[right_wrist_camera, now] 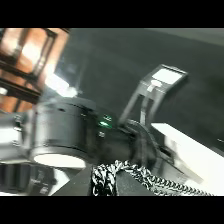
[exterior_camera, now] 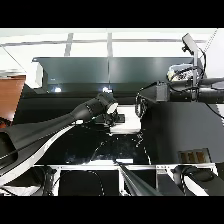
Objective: Fold the box and place the chain.
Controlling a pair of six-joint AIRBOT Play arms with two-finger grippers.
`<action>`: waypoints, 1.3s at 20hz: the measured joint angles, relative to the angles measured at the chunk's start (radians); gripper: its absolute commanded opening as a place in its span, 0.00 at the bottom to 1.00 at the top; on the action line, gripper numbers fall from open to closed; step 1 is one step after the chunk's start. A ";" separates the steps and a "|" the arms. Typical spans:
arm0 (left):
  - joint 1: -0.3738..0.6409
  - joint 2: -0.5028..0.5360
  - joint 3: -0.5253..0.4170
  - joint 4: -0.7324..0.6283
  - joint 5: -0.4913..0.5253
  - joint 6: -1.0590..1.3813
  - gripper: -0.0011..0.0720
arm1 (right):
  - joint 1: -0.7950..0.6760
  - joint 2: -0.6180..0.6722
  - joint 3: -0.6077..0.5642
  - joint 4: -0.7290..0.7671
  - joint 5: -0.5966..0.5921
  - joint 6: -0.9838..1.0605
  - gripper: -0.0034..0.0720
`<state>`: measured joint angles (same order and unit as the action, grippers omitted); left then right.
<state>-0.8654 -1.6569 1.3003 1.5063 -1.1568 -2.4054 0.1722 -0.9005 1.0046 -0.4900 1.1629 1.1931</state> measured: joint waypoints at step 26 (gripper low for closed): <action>0.000 0.000 0.000 0.000 -0.003 0.000 0.05 | -0.170 0.018 -0.315 -0.289 0.004 -0.100 0.55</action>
<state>-0.8654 -1.6573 1.3003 1.5066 -1.1603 -2.4058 0.0021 -0.8825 0.6895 -0.7788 1.1667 1.0927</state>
